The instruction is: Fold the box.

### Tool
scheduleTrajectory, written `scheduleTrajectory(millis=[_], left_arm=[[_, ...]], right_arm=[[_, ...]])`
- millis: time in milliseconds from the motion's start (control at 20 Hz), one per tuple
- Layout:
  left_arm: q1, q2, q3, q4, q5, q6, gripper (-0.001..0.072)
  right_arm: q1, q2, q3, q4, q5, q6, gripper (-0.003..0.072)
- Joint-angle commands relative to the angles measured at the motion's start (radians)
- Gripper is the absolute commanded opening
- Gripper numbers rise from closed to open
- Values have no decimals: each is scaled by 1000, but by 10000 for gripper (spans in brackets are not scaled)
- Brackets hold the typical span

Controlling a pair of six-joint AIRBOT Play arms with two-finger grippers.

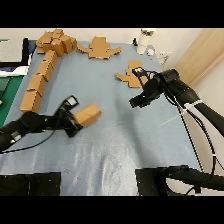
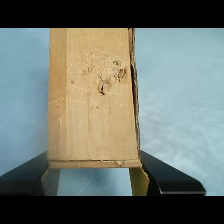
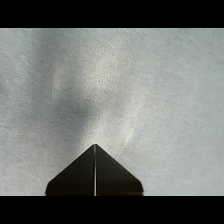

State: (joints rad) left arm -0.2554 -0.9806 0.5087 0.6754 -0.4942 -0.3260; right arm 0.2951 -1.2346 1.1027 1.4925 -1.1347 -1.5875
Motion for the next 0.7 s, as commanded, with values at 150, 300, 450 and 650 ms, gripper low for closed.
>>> scheduleTrajectory(millis=[150, 300, 450, 650], left_arm=[[330, 166, 1, 391, -326, -443, 526], [428, 249, 1, 486, -440, -603, 526], [495, 330, 1, 587, -570, -742, 526], [531, 388, 1, 669, -723, -847, 527]], right_arm=[[1, 0, 1, 2, 70, 1, 3], [1, 0, 1, 5, 88, 1, 3], [1, -1, 1, 5, 108, 1, 4], [1, -1, 1, 5, 138, 0, 4]])
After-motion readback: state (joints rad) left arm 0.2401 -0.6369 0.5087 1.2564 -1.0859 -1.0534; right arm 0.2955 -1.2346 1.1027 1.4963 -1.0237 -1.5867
